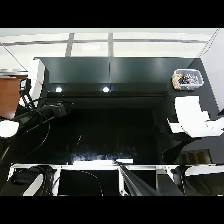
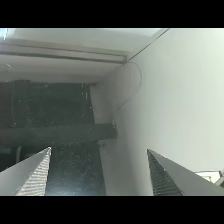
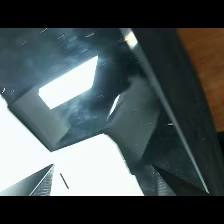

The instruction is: Fold the box and place the chain.

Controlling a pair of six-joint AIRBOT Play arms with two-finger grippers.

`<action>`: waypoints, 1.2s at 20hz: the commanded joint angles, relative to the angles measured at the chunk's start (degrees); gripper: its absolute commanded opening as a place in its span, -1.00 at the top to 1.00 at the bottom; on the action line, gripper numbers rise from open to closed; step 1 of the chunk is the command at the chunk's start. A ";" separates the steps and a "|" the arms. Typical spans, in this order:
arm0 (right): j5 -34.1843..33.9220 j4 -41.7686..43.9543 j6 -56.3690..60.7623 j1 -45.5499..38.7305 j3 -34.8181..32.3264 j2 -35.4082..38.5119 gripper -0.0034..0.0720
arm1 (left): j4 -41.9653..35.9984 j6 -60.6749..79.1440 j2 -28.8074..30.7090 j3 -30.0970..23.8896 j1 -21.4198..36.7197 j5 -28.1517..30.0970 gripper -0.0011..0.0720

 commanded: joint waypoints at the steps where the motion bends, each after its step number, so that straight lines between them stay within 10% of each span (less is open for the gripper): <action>1: 1.99 0.00 -6.14 0.24 0.35 -1.29 -1.00 | -0.02 -0.09 -0.04 -0.02 -0.02 -0.07 -0.98; 5: 0.90 -0.42 -5.16 0.20 0.35 -1.79 -0.36 | -0.22 -0.07 -0.04 -0.02 -0.02 -0.13 -0.97; 6: 1.64 -0.17 -5.05 0.11 0.33 -2.05 -0.01 | -0.22 -0.07 -0.04 0.00 -0.02 -0.13 -0.97; 7: 1.92 0.00 -5.14 0.09 -0.11 -2.05 0.80 | -0.22 -0.09 -0.04 -0.02 -0.02 -0.15 -0.97; 16: 8.44 31.50 -7.21 1.01 -5.79 2.27 0.89 | -0.42 -0.07 -0.04 -0.02 -0.02 -0.74 -0.97; 24: -4.59 33.53 -7.19 14.75 -26.23 24.63 0.89 | -0.44 -0.13 -0.07 -0.02 -0.02 -1.97 -0.97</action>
